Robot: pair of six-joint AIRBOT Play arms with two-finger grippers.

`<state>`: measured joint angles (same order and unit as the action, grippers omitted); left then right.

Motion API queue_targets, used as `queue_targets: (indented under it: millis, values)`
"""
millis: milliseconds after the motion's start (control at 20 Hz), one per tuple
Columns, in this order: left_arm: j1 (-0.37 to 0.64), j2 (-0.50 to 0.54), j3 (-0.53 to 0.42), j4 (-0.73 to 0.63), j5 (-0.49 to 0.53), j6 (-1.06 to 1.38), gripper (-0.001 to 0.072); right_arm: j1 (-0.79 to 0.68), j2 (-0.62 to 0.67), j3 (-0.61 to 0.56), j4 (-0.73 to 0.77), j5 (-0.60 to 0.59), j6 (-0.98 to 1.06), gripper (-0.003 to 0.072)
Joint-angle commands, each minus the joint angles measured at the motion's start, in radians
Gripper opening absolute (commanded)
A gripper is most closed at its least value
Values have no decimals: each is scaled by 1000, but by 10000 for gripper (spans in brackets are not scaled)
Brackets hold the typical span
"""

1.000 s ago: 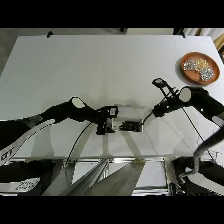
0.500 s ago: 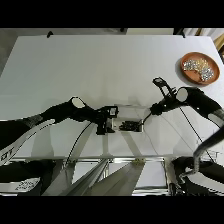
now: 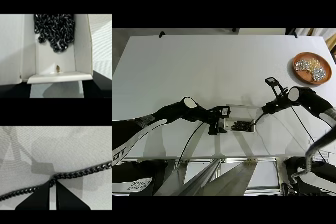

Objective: Fold the box and place the chain.

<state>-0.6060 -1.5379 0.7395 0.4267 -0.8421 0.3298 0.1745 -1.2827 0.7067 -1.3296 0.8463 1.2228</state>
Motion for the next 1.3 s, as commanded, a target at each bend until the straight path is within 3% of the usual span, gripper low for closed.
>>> queue_targets:
  millis: [0,250,450,650,950,1250]
  values:
    - [0,0,0,0,0,0,253,1,59,1,0,11,-3,17]
    - [0,0,0,0,0,0,253,1,351,1,26,108,-31,18]
    - [0,0,0,0,0,0,253,1,624,1,136,232,-133,18]
    - [0,0,0,0,0,0,253,1,819,1,228,267,-156,18]
    - [0,0,0,0,0,0,253,1,883,1,406,324,-214,18]
    - [0,0,0,0,0,0,253,1,878,1,541,280,-290,18]
